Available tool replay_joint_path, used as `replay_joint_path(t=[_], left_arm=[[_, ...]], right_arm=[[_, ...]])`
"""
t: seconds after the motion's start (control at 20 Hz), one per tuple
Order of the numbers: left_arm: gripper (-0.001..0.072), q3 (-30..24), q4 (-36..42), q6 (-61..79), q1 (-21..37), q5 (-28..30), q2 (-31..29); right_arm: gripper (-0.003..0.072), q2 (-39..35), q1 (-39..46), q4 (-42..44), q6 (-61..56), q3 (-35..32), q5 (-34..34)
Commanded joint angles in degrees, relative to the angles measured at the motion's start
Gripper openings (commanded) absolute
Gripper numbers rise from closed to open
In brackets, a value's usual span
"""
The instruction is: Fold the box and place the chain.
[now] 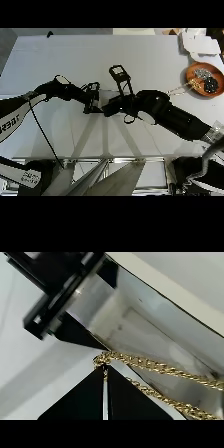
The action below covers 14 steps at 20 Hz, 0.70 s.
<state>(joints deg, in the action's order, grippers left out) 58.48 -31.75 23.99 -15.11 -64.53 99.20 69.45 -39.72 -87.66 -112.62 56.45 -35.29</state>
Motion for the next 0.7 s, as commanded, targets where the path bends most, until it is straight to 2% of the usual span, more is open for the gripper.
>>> replay_joint_path(t=[0.0,0.2,0.55,0.6,0.65], left_arm=[[0.0278,0.0,0.0,0.0,0.0,0.0,0.0],[0.0278,0.0,0.0,0.0,0.0,0.0,0.0],[0.0278,0.0,0.0,0.0,0.0,0.0,0.0],[0.0278,0.0,0.0,0.0,0.0,0.0,0.0],[0.0278,0.0,0.0,0.0,0.0,0.0,0.0]], right_arm=[[0.0013,1.3,-0.3,1.6,0.0,0.1,5.9],[0.0013,4.5,-0.3,1.5,0.0,0.7,7.0],[0.0021,9.0,3.6,0.6,-2.5,0.7,3.1],[0.0113,9.0,3.8,0.6,-2.4,0.7,1.4],[0.034,8.7,4.1,0.6,-1.9,0.7,0.1]])
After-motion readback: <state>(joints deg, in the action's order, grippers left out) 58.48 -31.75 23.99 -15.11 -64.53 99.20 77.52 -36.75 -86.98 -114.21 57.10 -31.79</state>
